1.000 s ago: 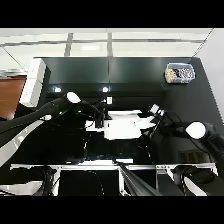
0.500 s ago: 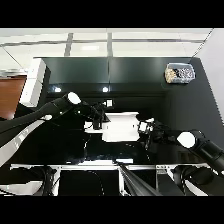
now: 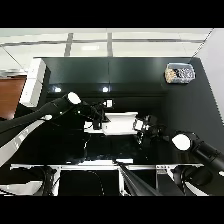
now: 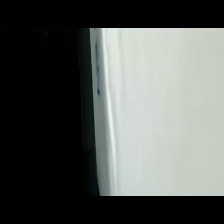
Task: Fold the box and place the chain.
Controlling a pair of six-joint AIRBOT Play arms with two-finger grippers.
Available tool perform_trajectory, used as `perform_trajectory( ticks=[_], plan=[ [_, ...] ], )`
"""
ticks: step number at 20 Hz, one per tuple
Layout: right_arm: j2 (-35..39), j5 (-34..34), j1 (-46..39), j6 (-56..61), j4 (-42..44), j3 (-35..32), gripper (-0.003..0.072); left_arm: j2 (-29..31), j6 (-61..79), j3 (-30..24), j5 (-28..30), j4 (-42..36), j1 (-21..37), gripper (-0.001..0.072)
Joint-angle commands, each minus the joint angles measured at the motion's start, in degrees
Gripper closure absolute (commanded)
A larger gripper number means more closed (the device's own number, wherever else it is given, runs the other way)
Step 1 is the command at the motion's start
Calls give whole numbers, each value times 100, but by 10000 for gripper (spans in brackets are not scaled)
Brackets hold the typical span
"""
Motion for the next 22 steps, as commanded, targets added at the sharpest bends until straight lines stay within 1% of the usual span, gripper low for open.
perform_trajectory(
  ticks=[1, 2, 3, 5, 8, 11, 15, 19, 21, 22],
  plan=[
    [-17, 372, -229, -42, -57, 232, -18, -2, -2, 4, 0, -33, -2, 682],
    [-17, 649, -302, -125, -46, 278, -17, -2, -2, 4, 0, -42, -2, 682],
    [-17, 785, -348, -234, 173, 317, -17, -2, -2, 4, 0, -42, -2, 682],
    [-33, 752, -348, -743, 592, 374, -17, -2, -2, 4, -2, -48, -4, 682],
    [-306, 588, -398, -839, 588, 468, -17, -2, -2, 4, 0, -63, -4, 682],
    [-654, 573, -649, -981, 586, 570, -17, -2, -4, 4, -2, -63, -11, 682],
    [-734, 581, -887, -1161, 708, 693, -17, -2, -2, 4, 0, -63, -13, 682],
    [-935, 826, -1029, -1808, 1606, 737, -17, -2, -4, 4, 0, -63, -15, 682],
    [-1137, 1261, -1270, -2302, 2306, 780, -17, -2, -4, 4, -2, -63, -15, 682],
    [-1237, 1357, -1392, -2500, 2461, 835, -17, -2, -2, 4, -2, -63, -15, 682]
  ],
)
